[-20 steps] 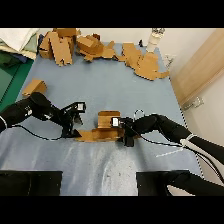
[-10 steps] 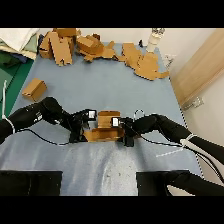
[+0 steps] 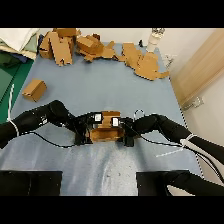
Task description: Fold the box.
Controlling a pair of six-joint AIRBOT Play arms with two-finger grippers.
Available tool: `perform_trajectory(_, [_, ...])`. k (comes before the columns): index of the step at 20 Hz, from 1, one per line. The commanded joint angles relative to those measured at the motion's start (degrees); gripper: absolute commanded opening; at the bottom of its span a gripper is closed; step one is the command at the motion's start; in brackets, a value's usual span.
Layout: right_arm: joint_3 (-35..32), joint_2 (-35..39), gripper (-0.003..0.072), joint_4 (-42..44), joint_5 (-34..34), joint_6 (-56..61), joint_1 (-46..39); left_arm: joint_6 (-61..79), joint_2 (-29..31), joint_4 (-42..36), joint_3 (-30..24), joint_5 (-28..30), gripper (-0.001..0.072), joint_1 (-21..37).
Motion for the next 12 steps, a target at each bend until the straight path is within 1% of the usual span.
perform_trajectory(1, [0.02,-0.02,0.0503,0.00,0.02,0.02,0.02,-0.37,0.04,0.02,0.02,2.93,0.0658,-2.05])
perform_trajectory(3, [0.02,-0.02,0.0503,0.00,0.02,0.02,0.02,-0.37,0.04,0.00,0.00,4.04,0.0655,-2.58])
perform_trajectory(4, [0.02,-0.02,0.0503,0.00,0.02,0.02,0.02,-0.39,0.04,0.04,0.00,3.98,0.0558,-2.56])
perform_trajectory(5, [0.04,-0.02,0.0503,0.00,0.02,0.02,0.02,-0.39,0.04,0.22,0.00,4.04,0.0521,-2.56])
perform_trajectory(9, [0.02,-0.02,0.0504,0.00,0.02,0.02,0.02,-0.39,0.02,0.20,0.00,4.15,0.0518,-2.56])
perform_trajectory(10, [0.02,-0.02,0.0503,0.00,0.02,0.02,0.02,-0.37,0.02,0.24,0.00,4.07,0.0355,-2.56])
perform_trajectory(11, [0.02,-0.02,0.0503,0.00,0.02,0.02,0.02,-0.28,0.02,0.24,0.00,4.11,0.0285,-2.56])
perform_trajectory(12, [0.02,-0.02,0.0503,0.00,0.02,0.02,0.02,-0.17,0.02,0.24,0.00,4.15,0.0285,-2.58])
